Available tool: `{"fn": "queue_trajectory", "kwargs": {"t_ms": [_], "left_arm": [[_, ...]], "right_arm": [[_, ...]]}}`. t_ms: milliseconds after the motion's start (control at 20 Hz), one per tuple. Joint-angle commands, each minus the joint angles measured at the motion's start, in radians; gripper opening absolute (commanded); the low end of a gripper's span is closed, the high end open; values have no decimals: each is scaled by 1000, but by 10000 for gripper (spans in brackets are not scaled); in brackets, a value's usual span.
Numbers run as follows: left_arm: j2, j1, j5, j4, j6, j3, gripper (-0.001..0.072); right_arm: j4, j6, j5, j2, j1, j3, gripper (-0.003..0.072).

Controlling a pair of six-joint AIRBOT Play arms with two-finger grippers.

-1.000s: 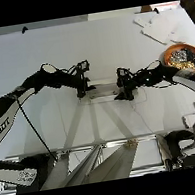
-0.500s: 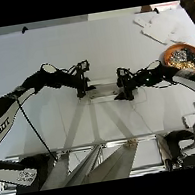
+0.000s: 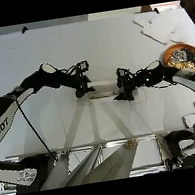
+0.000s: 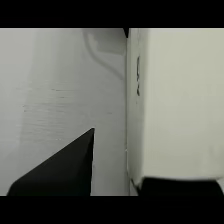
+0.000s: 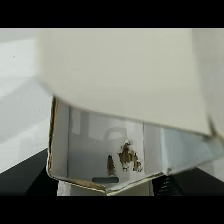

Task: Fold the box and place the chain.

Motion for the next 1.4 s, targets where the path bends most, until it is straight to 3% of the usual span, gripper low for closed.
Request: {"fn": "queue_trajectory", "kwargs": {"t_ms": [0, 150, 400, 550, 600, 650, 800, 900, 1050, 1200, 1350], "left_arm": [[43, 8, 5, -4, 1, 1, 299], [107, 23, 3, 43, 0, 1, 299], [214, 57, -10, 274, -124, 1, 297], [260, 58, -95, 353, -311, 1, 291], [262, 53, -161, 348, -361, 1, 184], [262, 43, -229, 349, -383, 1, 11], [261, -12, -344, 310, -382, 1, 12], [261, -45, -299, 222, -376, 1, 12], [261, -63, -102, 122, -371, 1, 13], [257, -60, 109, 121, -381, 1, 13], [230, -58, 244, 121, -381, 1, 13]], "right_arm": [[2, 2, -2, 0, 1, 0, 519], [2, 2, -2, 0, 1, 0, 519], [2, 2, -2, 0, 1, 0, 519], [2, 2, -2, 0, 1, 0, 519], [2, 2, -2, 0, 1, 0, 519], [2, 2, -2, 0, 1, 0, 519], [2, 2, -2, 0, 1, 0, 519], [2, 2, -2, 0, 1, 0, 519], [2, 2, -2, 0, 1, 0, 519], [2, 2, -2, 0, 1, 0, 519], [2, 2, -2, 0, 1, 0, 519]]}}
